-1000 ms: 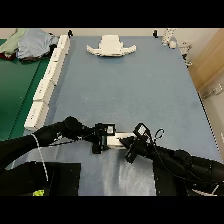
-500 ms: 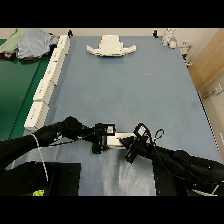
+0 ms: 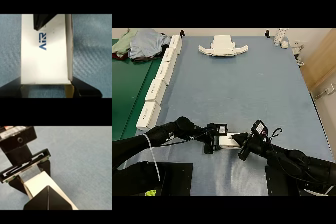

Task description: Fold the box.

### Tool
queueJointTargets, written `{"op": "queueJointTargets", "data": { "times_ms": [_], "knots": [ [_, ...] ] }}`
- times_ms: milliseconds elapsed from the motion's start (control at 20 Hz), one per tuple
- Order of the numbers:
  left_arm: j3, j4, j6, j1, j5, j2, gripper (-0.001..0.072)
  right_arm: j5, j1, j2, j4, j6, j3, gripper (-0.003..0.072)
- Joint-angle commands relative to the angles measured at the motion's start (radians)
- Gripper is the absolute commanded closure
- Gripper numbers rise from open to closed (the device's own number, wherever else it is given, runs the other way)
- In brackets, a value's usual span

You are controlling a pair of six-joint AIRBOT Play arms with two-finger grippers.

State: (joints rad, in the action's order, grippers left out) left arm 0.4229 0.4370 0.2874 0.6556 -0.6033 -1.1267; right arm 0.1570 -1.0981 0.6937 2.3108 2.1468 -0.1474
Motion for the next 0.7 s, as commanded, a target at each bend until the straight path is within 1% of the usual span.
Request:
{"op": "queueJointTargets", "data": {
  "times_ms": [0, 250, 300, 400, 450, 650],
  "knots": [
    [0.001, 0.000, 0.000, 0.000, 0.001, 0.000, 0.0258, -0.021, -0.001, -0.013, -0.006, 0.000, 0.000, 0.0680],
    [0.001, 0.000, 0.000, 0.000, 0.001, 0.000, 0.0258, -0.056, 0.000, -0.014, -0.011, 0.002, -0.009, 0.0680],
    [0.001, 0.000, 0.000, 0.000, 0.001, 0.000, 0.0258, -0.090, 0.005, -0.014, -0.027, 0.008, -0.027, 0.0680],
    [0.001, 0.000, 0.000, 0.000, 0.001, 0.000, 0.0258, -0.188, 0.049, -0.014, -0.051, 0.047, -0.080, 0.0680],
    [0.001, 0.000, 0.000, 0.000, 0.001, 0.000, 0.0258, -0.251, 0.079, -0.014, -0.094, 0.053, -0.114, 0.0680],
    [0.001, 0.000, 0.000, 0.000, 0.001, 0.000, 0.0258, -0.547, 0.255, -0.014, -0.431, 0.016, -0.274, 0.0680]
  ]
}}
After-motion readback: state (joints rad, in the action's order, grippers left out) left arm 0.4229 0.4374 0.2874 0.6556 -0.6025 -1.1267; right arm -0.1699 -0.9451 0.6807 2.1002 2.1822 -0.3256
